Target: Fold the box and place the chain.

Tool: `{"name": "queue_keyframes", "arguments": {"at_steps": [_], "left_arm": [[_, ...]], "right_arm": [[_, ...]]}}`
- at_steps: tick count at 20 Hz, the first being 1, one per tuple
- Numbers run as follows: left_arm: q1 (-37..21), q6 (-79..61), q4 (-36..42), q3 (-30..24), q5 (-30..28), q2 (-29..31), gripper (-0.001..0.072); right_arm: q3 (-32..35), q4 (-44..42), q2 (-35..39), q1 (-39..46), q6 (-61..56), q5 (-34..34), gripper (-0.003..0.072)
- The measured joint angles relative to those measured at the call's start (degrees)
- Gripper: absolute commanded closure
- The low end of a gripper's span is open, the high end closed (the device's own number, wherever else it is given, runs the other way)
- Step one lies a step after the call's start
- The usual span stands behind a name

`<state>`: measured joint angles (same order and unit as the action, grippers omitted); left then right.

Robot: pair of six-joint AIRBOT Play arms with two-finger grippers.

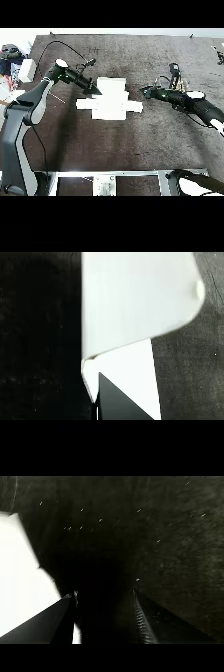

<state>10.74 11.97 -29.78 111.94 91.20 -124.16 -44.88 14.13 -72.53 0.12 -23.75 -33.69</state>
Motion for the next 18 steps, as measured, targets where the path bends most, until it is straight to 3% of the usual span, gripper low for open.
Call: {"name": "queue_keyframes", "arguments": {"at_steps": [9, 18], "left_arm": [[-1.5, -7.1, -0.7, -1.0, -2.2, 2.4, 0.0704], [-2.4, -19.8, 3.3, -11.2, -12.7, 2.5, 0.0703]], "right_arm": [[0.0, 0.1, 0.6, 0.7, 0.0, -0.3, 0.0291], [0.1, 0.7, 0.2, 0.8, 0.0, -0.5, 0.0291]]}}
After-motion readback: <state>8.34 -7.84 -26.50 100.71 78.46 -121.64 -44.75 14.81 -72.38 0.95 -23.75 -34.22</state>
